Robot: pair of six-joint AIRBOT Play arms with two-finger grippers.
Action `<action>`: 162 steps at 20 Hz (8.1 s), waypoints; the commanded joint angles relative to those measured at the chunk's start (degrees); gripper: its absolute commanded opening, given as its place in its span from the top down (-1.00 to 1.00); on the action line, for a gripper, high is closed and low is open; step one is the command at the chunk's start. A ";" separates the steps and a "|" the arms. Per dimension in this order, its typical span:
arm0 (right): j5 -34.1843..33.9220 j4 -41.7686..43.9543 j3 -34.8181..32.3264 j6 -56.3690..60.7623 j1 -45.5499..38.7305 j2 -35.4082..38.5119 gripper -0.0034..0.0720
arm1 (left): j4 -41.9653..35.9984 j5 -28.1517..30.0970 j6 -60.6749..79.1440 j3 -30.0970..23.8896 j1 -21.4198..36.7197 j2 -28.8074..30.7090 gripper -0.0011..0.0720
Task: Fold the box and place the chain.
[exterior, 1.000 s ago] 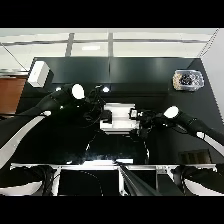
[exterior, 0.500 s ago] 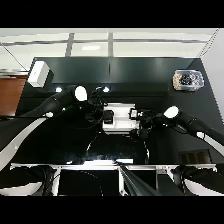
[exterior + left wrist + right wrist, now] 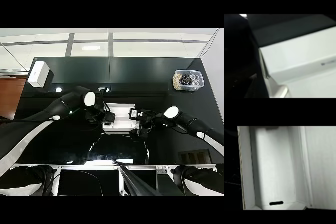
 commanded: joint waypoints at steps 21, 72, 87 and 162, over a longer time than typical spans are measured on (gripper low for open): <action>0.00 0.00 -0.02 0.02 0.07 0.00 0.70 | 6.91 -4.63 -17.94 5.99 -3.67 -8.02 0.02; -1.68 4.22 0.04 1.42 2.58 5.49 0.56 | 9.55 -8.50 -17.09 9.55 -3.30 -8.81 0.90; -3.48 9.42 0.02 1.46 3.80 1.38 -0.06 | 9.51 -8.57 -17.09 9.55 -3.30 -8.81 0.90; 12.41 -18.03 16.83 102.22 5.01 -2.51 -0.76 | 9.68 -8.48 -17.09 9.55 -3.26 -8.81 0.90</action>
